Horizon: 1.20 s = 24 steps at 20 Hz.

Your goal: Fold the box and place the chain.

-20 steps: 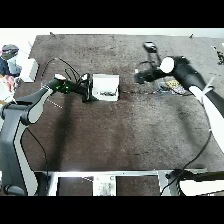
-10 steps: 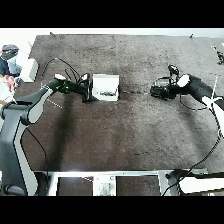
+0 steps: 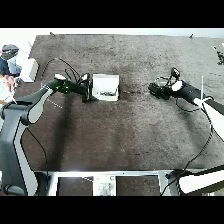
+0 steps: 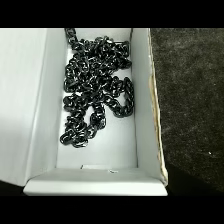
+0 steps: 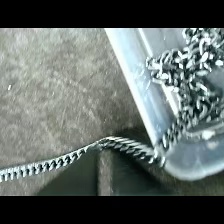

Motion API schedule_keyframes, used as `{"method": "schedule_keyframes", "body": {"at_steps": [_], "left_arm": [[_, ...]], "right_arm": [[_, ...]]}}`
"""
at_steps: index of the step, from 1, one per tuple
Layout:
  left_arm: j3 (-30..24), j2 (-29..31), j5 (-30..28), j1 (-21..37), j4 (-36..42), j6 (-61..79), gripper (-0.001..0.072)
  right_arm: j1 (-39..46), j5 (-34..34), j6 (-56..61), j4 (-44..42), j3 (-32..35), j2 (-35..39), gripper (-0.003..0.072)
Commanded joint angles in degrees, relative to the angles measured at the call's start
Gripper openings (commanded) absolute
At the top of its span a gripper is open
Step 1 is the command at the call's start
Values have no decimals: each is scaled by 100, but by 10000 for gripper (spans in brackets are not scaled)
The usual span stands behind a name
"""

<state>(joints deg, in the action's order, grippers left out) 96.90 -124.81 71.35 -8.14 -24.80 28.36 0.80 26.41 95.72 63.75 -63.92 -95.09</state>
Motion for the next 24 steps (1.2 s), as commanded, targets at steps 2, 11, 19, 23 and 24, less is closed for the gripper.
{"method": "schedule_keyframes", "body": {"at_steps": [2, 11, 19, 23, 24], "left_arm": [[0, 0, 0, 2, 0, 2, 229], [0, -2, 0, 2, 0, 2, 229], [0, 0, -2, 2, 0, 2, 229], [0, 0, -2, 2, -2, 2, 229], [0, 0, 0, 2, 0, 2, 229]], "right_arm": [[-87, -267, -42, -319, 0, -85, 13], [-1788, -332, -1561, -1231, -28, 1517, 13], [-2743, -584, -1738, -1259, -743, 1932, 12], [-2975, -601, -1803, -1250, -1075, 1858, 12], [-3012, -664, -1801, -1261, -1084, 1858, 12]]}}
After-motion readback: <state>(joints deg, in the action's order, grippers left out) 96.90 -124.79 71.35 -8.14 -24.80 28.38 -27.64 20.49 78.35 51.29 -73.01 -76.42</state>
